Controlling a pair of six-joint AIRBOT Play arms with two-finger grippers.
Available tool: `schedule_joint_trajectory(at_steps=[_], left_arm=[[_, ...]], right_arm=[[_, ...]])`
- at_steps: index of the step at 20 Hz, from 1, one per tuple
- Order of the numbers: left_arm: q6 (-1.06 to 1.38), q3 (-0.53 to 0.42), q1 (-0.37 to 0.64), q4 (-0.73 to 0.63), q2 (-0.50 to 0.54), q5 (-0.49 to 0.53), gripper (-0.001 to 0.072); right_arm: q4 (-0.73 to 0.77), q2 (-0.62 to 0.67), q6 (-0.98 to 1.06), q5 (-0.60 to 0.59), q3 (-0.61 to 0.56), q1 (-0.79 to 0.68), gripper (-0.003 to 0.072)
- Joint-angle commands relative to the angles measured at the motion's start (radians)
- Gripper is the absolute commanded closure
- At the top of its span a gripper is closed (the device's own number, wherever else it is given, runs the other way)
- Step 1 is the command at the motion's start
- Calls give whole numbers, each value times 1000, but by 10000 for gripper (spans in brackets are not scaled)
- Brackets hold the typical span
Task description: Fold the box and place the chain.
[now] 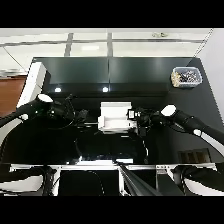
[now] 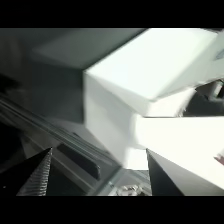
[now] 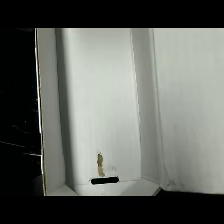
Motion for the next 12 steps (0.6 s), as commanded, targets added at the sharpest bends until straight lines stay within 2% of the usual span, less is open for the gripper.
schedule_joint_trajectory(at_steps=[1,3,4,6,8,12], left_arm=[[0,44,-45,-3,-1,-32,104],[-12,72,-74,-7,-1,-32,117],[-42,87,-90,-5,-1,-31,159],[-143,113,-121,29,-1,-15,173],[-177,136,-151,56,-1,18,227],[-246,158,-190,74,0,32,227]], right_arm=[[0,0,0,0,0,1,550],[0,0,0,0,0,1,550],[0,0,0,0,0,1,550],[0,0,0,0,0,1,550],[0,0,0,0,0,1,550],[0,0,0,0,0,1,550]])
